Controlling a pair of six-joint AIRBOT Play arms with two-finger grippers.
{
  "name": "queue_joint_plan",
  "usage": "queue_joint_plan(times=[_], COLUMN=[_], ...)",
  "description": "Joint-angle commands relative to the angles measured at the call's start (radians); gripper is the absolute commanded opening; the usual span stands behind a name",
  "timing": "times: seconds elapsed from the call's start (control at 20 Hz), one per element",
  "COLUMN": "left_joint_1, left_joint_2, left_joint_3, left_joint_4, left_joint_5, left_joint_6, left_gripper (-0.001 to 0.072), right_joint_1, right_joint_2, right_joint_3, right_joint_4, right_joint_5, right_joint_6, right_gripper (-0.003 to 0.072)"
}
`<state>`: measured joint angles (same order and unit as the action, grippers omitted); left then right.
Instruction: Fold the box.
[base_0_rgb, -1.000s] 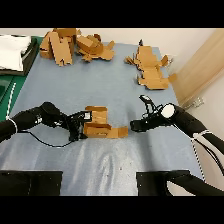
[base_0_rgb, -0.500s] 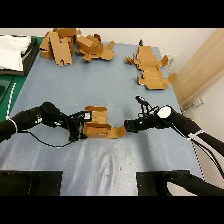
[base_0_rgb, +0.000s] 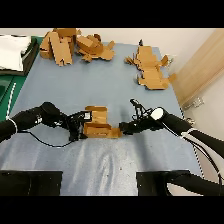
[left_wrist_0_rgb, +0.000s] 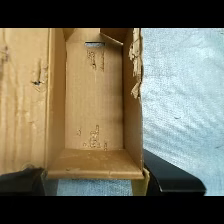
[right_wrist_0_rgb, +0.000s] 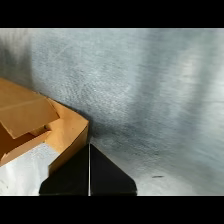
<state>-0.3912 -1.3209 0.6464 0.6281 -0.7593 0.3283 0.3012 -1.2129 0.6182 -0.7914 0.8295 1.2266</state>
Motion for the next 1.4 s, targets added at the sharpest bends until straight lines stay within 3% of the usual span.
queue_joint_plan(times=[0.0,0.6,0.85,0.9,1.25,1.3,1.35], left_joint_1=[0.000,0.000,0.000,0.000,0.000,0.000,0.000], left_joint_2=[0.000,0.000,0.000,0.000,0.000,0.000,0.000], left_joint_3=[0.000,0.000,0.000,0.000,0.000,0.000,0.000], left_joint_4=[0.000,0.000,0.000,0.000,0.000,0.000,0.000], left_joint_5=[0.001,0.000,0.001,0.001,0.001,0.002,0.002], left_joint_6=[0.000,0.000,0.000,0.000,0.000,0.000,0.000], left_gripper=[0.0378,0.0378,0.0378,0.0378,0.0378,0.0378,0.0378], right_joint_1=[0.044,0.068,0.066,0.066,0.066,0.066,0.066], right_joint_2=[-0.006,0.003,0.037,0.037,0.037,0.037,0.037], right_joint_3=[0.002,0.003,0.050,0.058,0.060,0.060,0.060], right_joint_4=[0.053,0.161,0.195,0.195,0.193,0.193,0.193], right_joint_5=[-0.008,0.003,0.027,0.027,0.030,0.031,0.034], right_joint_6=[-0.009,-0.034,-0.064,-0.062,-0.045,-0.046,-0.046], right_gripper=[0.0005,0.0009,0.0053,0.0106,0.0110,0.0199,0.0237])
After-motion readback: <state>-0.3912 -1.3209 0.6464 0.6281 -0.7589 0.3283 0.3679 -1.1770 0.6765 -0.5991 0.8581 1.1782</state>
